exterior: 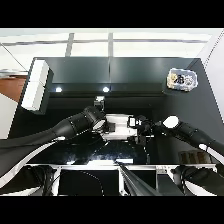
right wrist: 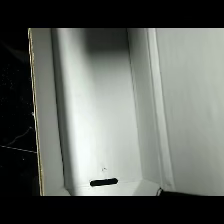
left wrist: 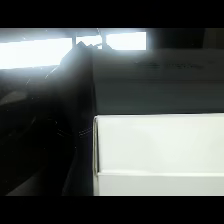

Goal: Fold the box and place the chain.

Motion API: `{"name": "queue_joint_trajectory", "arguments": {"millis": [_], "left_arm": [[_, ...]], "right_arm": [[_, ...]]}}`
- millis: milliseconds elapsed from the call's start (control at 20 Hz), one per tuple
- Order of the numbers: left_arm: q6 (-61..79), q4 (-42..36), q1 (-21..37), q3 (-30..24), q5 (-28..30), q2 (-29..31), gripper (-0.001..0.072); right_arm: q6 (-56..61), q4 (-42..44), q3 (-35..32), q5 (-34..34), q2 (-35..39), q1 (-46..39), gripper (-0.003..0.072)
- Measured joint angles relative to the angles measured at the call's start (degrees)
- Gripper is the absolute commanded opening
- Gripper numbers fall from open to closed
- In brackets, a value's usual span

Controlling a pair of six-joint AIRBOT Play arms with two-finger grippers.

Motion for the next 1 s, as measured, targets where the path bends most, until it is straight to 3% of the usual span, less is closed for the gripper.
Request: {"name": "queue_joint_trajectory", "arguments": {"millis": [100,200,350,850,950,1000], "left_arm": [[0.0,0.0,0.0,0.0,0.0,0.0,0.0264],[-0.1,-0.1,0.0,0.0,0.2,0.0,0.0165],[0.0,0.0,0.0,0.0,0.3,0.0,0.0094],[-0.2,0.0,0.0,0.0,0.2,0.0,0.0049],[-0.1,0.0,0.0,0.0,0.2,0.0,0.0053],[-0.1,0.0,0.0,0.0,0.2,0.0,0.0098]], "right_arm": [[0.0,0.0,0.0,0.0,0.0,0.0,0.0467],[0.0,0.0,0.0,0.0,0.0,0.0,0.0467],[0.0,0.0,0.0,0.0,0.0,0.0,0.0468],[0.1,0.0,0.0,0.0,0.0,0.0,0.0468],[0.1,0.0,0.0,0.0,0.0,0.0,0.0467],[0.1,0.0,0.0,0.0,0.0,0.0,0.0468]]}}
